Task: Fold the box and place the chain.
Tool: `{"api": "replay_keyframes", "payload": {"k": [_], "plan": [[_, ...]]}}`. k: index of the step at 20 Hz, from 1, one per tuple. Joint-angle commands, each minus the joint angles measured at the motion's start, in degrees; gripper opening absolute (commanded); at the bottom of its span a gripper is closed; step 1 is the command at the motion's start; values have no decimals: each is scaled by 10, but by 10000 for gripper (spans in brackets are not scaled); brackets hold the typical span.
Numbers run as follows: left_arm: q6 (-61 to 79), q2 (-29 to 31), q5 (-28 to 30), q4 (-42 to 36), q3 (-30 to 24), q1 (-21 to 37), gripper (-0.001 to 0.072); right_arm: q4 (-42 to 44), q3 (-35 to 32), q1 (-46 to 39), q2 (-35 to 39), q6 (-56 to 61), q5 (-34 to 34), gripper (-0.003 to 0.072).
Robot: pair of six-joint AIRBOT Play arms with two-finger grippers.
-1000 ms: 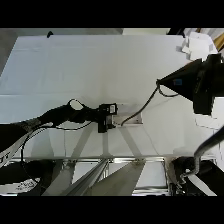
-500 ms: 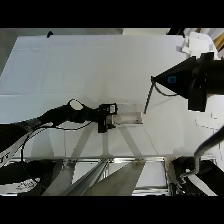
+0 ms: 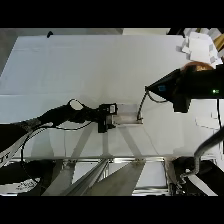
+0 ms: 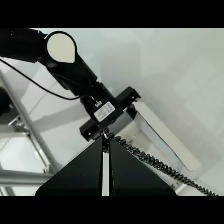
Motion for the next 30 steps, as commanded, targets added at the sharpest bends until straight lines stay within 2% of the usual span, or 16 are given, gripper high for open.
{"api": "replay_keyframes", "payload": {"k": [1, 4, 10, 17, 21, 27, 30], "plan": [[0, 0, 0, 0, 0, 0, 333, 0, -14, 1, -6, -1, -3, 10], [0, 0, 0, 0, 0, 0, 333, 0, -51, 3, -11, -4, -7, 10], [0, 0, 0, 0, 0, 0, 333, 1, -163, 65, -17, -12, -79, 10], [0, 0, 0, 0, 0, 0, 333, -2, -199, 97, -27, -14, -125, 10], [0, 0, 0, 0, 0, 0, 333, -3, -250, 97, -29, -16, -168, 10], [0, 0, 0, 0, 0, 0, 333, -1, -331, 97, -68, -29, -251, 9], [0, 0, 0, 0, 0, 0, 333, 0, -338, 100, -94, -31, -268, 10]]}}
